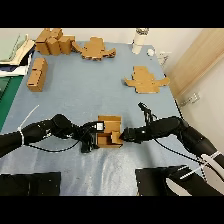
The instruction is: Fold the box.
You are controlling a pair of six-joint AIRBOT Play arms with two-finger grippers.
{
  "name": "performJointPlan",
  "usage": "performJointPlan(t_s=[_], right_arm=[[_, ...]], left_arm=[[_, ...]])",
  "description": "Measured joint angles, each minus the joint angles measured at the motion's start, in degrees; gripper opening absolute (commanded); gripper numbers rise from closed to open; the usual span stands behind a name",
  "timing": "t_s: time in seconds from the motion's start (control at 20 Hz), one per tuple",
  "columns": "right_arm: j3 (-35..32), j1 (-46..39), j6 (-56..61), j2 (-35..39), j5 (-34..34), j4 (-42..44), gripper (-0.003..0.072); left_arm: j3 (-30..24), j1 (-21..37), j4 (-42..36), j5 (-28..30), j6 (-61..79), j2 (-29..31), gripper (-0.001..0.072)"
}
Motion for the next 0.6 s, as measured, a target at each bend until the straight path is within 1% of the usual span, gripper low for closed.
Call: performJointPlan(t_s=[0.15,0.25,0.4,0.6], right_arm=[[1.81,2.95,2.36,-2.45,0.94,-0.9,0.0409],[4.07,6.21,6.23,-4.92,1.27,-4.42,0.0408],[8.79,13.14,17.55,-9.11,0.59,-14.71,0.0408],[16.61,22.45,32.28,-16.17,-5.01,-29.14,0.0408]], left_arm=[[0.0,0.02,0.02,0.02,0.0,0.0,0.0527],[0.0,0.0,0.02,0.0,0.0,0.0,0.0527],[0.0,0.0,0.02,0.0,0.0,0.0,0.0527],[0.0,0.02,0.0,0.02,0.0,0.0,0.0527]])
